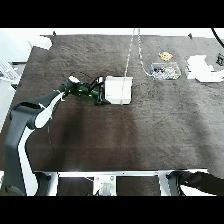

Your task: Fold the box and place the chain.

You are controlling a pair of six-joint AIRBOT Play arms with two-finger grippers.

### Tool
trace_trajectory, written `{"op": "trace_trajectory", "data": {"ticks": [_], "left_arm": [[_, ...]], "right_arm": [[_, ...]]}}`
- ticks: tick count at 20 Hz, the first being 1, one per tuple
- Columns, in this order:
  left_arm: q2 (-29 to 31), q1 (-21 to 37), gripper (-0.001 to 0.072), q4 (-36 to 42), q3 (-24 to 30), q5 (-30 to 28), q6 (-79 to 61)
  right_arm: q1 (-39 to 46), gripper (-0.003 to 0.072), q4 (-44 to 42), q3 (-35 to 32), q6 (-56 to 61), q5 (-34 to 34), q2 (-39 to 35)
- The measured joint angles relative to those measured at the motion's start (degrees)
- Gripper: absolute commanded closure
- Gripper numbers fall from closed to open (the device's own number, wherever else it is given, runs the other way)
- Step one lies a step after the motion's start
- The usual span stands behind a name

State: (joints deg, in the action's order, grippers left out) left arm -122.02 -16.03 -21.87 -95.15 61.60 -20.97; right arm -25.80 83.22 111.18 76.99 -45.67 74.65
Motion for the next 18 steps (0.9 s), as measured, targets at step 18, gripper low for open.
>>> {"op": "trace_trajectory", "data": {"ticks": [18], "left_arm": [[0.0,0.0,0.0359,0.0,0.0,0.0,0.0]], "right_arm": [[0.3,0.0677,0.9,0.1,-2.5,8.7,0.0]]}}
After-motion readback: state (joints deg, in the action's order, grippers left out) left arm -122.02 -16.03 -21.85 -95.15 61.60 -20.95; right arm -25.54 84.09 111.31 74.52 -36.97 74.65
